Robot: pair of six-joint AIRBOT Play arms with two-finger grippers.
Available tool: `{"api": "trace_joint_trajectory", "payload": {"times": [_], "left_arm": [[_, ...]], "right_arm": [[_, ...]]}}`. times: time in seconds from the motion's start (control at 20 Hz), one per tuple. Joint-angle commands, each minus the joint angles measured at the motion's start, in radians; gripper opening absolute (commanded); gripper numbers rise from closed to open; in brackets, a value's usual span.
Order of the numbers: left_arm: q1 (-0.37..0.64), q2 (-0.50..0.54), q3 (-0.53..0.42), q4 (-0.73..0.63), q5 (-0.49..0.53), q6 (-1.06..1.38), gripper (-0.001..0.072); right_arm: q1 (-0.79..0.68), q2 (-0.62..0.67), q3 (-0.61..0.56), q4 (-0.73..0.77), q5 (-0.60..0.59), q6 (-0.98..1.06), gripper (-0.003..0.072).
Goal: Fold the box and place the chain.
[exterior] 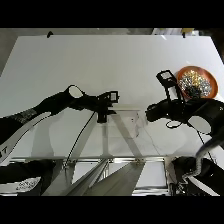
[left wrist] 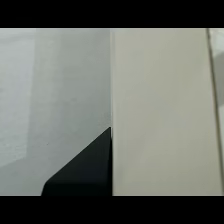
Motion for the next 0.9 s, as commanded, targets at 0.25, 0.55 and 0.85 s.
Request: {"api": "trace_joint_trajectory", "payload": {"times": [0.25, 0.55, 0.85], "left_arm": [[-0.020, -0.018, 0.001, 0.022, 0.042, -0.055, 0.0004], [-0.020, -0.017, 0.001, 0.026, 0.043, -0.054, 0.0008], [-0.024, 0.003, 0.001, 0.064, 0.051, -0.058, 0.0003]], "right_arm": [[0.001, -0.001, 0.000, 0.000, 0.041, -0.014, 0.0319], [0.001, -0.001, 0.000, 0.000, 0.048, -0.018, 0.0319], [0.001, -0.001, 0.000, 0.000, 0.048, -0.041, 0.0319]]}}
